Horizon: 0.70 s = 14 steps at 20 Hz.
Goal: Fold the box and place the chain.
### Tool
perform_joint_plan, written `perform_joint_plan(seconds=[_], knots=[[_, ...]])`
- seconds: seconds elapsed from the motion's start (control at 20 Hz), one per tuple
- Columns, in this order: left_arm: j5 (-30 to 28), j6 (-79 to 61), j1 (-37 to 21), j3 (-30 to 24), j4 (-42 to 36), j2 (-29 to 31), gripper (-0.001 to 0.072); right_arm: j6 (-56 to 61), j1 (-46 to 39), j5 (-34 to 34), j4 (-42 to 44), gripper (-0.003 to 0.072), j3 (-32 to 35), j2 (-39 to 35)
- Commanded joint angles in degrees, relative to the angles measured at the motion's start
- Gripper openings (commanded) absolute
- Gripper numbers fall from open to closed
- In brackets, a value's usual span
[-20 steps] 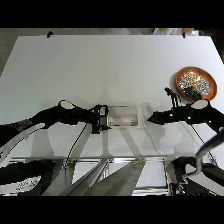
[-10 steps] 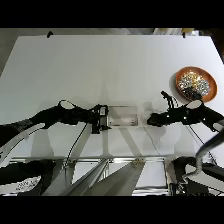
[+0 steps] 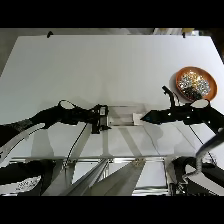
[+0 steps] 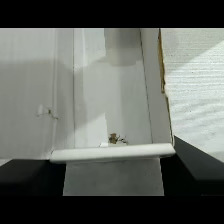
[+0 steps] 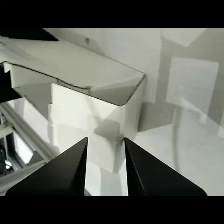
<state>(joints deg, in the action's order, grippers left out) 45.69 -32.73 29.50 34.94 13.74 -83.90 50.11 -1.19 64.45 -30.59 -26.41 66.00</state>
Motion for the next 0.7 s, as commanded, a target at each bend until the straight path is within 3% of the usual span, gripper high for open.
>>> perform_joint_plan(seconds=[0.0,0.3,0.55,0.65], knots=[[0.0,0.0,0.0,0.07,0.0,0.0,0.025,-0.2,3.19,-0.44,1.38,0.0279,-0.02,-0.57],[0.0,0.0,0.0,0.07,0.0,0.0,0.025,6.45,9.38,-7.82,-0.42,0.03,-1.11,-0.59],[0.0,0.0,0.0,0.07,0.0,0.0,0.025,20.11,17.2,-14.56,-7.61,0.03,-5.05,-0.57],[0.0,0.0,0.0,0.07,0.0,0.0,0.025,26.97,20.7,-14.95,-15.12,0.03,-7.61,-0.57]])
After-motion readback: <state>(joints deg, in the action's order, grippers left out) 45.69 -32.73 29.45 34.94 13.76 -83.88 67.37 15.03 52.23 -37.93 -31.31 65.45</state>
